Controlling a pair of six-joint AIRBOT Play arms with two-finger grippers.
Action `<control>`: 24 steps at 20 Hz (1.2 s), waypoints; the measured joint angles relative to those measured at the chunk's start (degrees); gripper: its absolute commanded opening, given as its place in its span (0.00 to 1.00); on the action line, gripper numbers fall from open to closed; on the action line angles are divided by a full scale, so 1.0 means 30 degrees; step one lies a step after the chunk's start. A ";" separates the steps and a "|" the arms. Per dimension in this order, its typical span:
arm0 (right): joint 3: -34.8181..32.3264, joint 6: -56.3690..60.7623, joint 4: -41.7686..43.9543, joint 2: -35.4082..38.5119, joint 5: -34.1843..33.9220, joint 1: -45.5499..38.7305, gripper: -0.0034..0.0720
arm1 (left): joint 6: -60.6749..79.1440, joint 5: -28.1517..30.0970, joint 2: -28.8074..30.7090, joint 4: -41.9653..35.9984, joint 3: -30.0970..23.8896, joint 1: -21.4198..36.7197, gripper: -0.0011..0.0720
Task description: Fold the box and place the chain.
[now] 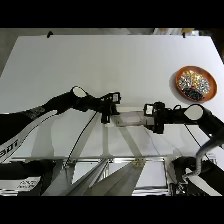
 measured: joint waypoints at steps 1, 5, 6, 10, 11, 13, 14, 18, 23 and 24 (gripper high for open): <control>0.0189 -0.0197 0.0117 -0.0408 0.0029 -0.0029 0.95 | 0.0000 0.0000 0.0000 0.0000 0.0000 0.0000 0.03; 0.0605 -0.1144 0.0503 -0.1800 0.0124 -0.0087 0.95 | 0.0000 0.0000 0.0000 0.0007 0.0000 0.0000 0.03; 0.0656 -0.1486 0.0765 -0.2069 0.0095 -0.0109 0.95 | 0.0000 0.0000 0.0000 0.0007 0.0000 0.0000 0.03; 0.0736 -0.2936 0.1887 -0.2805 0.0160 -0.0124 0.91 | -0.0007 -0.0007 0.0007 0.0036 0.0000 0.0007 0.03; 0.0743 -0.3133 0.2062 -0.2980 0.0197 -0.0124 0.91 | -0.0007 -0.0007 0.0007 0.0036 0.0000 0.0007 0.03; 0.0750 -0.3432 0.2346 -0.3344 0.0335 -0.0131 0.91 | 0.0000 -0.0007 0.0015 0.0044 0.0000 0.0007 0.03; 0.0750 -0.3519 0.2412 -0.3541 0.0474 -0.0131 0.91 | 0.0000 0.0000 0.0015 0.0044 0.0000 0.0007 0.03; 0.0758 -0.3657 0.2426 -0.4138 0.0940 -0.0131 0.82 | 0.0015 0.0000 0.0015 0.0044 0.0000 0.0007 0.03; 0.0772 -0.3723 0.2331 -0.4350 0.1035 -0.0131 0.72 | 0.0036 0.0000 0.0015 0.0029 0.0000 0.0007 0.03; 0.0772 -0.3730 0.2310 -0.4364 0.1035 -0.0131 0.64 | 0.0036 0.0000 0.0015 0.0029 0.0000 0.0007 0.03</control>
